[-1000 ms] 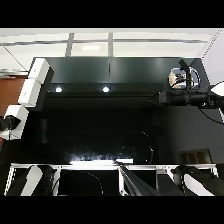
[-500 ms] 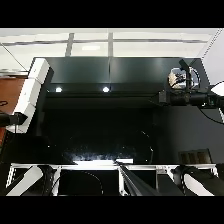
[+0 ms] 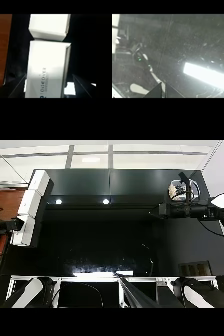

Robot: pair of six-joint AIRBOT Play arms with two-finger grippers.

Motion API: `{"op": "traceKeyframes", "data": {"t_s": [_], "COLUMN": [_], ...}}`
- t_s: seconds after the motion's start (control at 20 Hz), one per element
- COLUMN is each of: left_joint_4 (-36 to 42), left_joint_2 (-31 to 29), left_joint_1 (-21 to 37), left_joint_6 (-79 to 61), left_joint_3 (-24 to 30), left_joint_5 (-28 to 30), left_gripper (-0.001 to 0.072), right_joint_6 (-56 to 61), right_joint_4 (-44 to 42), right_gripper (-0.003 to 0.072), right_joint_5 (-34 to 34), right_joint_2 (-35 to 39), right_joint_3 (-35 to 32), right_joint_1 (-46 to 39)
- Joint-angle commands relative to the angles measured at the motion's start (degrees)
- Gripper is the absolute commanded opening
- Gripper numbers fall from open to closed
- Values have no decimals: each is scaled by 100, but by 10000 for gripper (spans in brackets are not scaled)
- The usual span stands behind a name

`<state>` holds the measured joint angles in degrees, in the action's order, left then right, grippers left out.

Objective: Fold the box and place the chain.

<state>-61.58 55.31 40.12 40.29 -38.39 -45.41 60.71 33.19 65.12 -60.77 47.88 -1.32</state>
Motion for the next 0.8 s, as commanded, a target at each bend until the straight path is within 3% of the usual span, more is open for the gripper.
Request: {"op": "traceKeyframes", "data": {"t_s": [0.0, 0.05, 0.1, 0.15, 0.3, 0.5, 0.6, 0.75], "left_joint_4": [885, 1375, 1751, 1956, 1740, 560, 219, 188], "left_joint_2": [-483, -588, -662, -697, -704, -750, -962, -1421], "left_joint_1": [-50, -166, -400, -800, -2643, -5104, -5663, -5670], "left_joint_6": [149, 151, 149, 153, 544, 2039, 2625, 2743], "left_joint_3": [-437, -599, -761, -914, -988, -645, -164, 564], "left_joint_5": [-723, -946, -1217, -1508, -1690, -726, 11, 603], "left_gripper": [692, 506, 190, 27, 25, 25, 26, 27], "right_joint_6": [13, 11, 11, 11, 46, 1449, 2122, 2229], "right_joint_4": [-11, -13, -11, 4, 496, 3191, 4035, 4232], "right_gripper": [45, 45, 45, 46, 44, 45, 45, 44], "right_joint_5": [61, 4, -26, -24, -125, -807, -1305, -1563], "right_joint_2": [0, 0, 0, 2, 131, 953, 1394, 1545], "right_joint_3": [0, 0, 0, 0, 0, -216, -686, -1123], "right_joint_1": [4, 4, 7, 7, 166, 859, 1029, 1029]}}
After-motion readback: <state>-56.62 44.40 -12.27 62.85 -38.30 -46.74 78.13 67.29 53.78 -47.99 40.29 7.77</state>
